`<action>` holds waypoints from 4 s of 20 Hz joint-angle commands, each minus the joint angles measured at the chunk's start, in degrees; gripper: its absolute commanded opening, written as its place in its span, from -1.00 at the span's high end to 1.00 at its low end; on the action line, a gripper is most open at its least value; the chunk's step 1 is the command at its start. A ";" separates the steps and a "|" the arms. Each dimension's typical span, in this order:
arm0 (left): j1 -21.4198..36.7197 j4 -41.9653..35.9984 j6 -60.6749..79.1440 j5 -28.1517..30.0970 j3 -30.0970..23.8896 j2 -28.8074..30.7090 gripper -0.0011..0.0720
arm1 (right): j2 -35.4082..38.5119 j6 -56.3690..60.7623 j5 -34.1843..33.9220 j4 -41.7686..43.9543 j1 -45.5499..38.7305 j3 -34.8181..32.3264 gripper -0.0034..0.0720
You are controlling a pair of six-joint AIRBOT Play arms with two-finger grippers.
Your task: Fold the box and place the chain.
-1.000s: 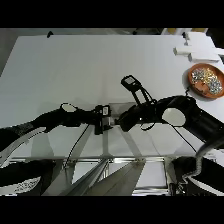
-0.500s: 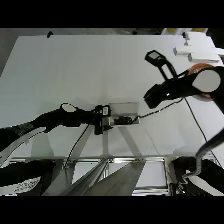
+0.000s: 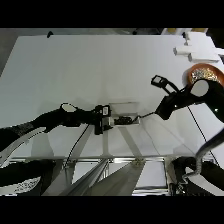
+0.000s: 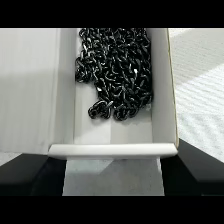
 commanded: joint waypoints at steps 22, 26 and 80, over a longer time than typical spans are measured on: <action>0.02 0.02 0.02 0.02 0.00 0.04 0.73 | -5.53 -14.19 -10.99 -5.03 0.35 -3.93 0.87; 0.02 0.02 0.02 0.00 0.00 0.04 0.73 | -0.90 -14.19 -9.55 -4.26 0.37 -3.93 0.87; 0.02 0.02 0.02 -0.20 0.00 0.04 0.73 | 11.63 -11.21 -8.00 40.13 12.63 -4.17 0.87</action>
